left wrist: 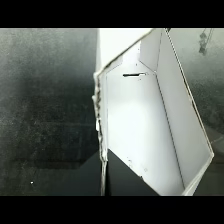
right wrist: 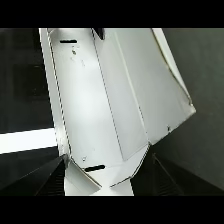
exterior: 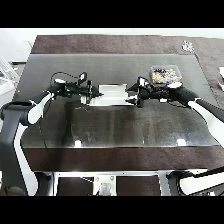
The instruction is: Fold the box and place the chain.
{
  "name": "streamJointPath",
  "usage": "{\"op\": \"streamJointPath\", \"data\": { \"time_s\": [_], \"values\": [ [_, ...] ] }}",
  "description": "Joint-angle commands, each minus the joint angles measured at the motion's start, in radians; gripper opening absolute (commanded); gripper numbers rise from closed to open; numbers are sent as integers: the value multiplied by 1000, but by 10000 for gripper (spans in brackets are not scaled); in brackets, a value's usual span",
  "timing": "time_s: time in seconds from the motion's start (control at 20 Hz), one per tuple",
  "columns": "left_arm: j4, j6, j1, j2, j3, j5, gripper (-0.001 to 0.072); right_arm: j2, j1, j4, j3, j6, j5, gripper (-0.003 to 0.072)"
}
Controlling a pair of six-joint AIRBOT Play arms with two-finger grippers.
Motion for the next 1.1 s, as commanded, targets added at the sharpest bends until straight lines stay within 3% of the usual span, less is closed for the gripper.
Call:
{"op": "streamJointPath", "data": {
  "time_s": [0.0, 0.35, 1.05],
  "values": [
    [0, 0, 0, 0, 0, 0, 21, -50, -3, -28, 53, 18, 33, 633],
    [0, 0, 0, 0, 0, 0, 21, -142, -3, -95, 164, 53, 114, 633],
    [0, 0, 0, 0, 0, 0, 21, -253, 16, -108, 279, 22, 237, 634]
  ]
}}
